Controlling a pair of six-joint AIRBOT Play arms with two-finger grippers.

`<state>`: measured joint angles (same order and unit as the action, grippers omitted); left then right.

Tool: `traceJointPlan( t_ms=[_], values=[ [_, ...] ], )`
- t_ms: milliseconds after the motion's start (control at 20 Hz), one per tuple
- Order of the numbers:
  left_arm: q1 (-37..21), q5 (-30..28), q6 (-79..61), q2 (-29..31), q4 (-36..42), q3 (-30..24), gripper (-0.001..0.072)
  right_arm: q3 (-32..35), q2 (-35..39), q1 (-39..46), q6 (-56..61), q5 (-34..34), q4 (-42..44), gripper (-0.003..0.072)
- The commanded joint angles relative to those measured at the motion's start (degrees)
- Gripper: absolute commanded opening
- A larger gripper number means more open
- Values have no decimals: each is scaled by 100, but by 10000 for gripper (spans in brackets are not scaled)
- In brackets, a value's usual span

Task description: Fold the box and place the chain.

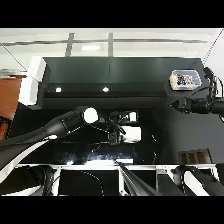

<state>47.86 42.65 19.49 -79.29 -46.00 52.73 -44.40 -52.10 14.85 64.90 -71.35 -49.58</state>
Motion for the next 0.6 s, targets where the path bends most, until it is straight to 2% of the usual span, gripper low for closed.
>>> traceJointPlan(
  t_ms=[0,250,550],
  values=[
    [4,35,22,-20,-2,2,708,-4,4,2,-24,0,0,25],
    [46,13,20,-166,-26,2,709,-4,4,2,-48,2,-2,25],
    [328,-411,20,-595,-208,2,708,-4,4,4,-50,2,-7,25]
  ],
)
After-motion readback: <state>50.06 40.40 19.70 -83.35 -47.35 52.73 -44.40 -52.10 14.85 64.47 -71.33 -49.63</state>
